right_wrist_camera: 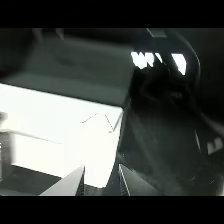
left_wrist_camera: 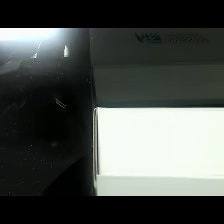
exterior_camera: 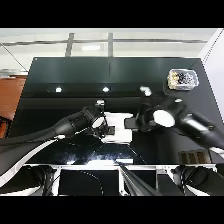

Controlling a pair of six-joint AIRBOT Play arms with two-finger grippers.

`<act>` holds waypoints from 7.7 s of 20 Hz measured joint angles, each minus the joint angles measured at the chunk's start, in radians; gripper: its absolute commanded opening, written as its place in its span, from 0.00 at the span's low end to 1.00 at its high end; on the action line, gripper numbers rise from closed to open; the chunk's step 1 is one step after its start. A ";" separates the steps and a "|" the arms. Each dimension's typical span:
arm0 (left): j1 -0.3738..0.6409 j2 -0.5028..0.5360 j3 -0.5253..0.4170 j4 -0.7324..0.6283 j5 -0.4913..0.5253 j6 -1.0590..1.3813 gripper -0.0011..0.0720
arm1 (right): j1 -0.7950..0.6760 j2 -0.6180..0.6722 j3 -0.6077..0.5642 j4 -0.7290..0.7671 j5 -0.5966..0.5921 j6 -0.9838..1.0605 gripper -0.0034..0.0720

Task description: Fold the box and place the chain.

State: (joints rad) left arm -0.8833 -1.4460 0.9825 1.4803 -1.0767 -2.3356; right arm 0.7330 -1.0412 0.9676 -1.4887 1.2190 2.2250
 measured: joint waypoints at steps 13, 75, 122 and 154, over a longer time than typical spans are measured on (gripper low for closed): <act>0.000 0.000 0.000 0.002 -0.002 0.001 0.05 | -0.714 -0.134 0.140 -0.199 -0.289 -0.254 0.99; 0.000 0.000 0.000 0.004 0.000 0.001 0.05 | -1.036 -0.177 0.710 0.285 -0.038 -0.612 0.10; 0.000 0.000 0.000 0.000 0.002 0.001 0.05 | -0.266 0.047 0.044 0.656 0.017 -0.894 0.10; 0.449 0.630 -0.290 -0.056 -0.135 0.895 0.80 | -0.632 0.134 0.006 0.411 0.126 -0.859 0.88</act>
State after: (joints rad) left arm -0.4343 -0.8158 0.6930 1.4239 -1.2118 -1.4406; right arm 0.1009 -0.9077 0.9737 -1.0775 1.3453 1.3655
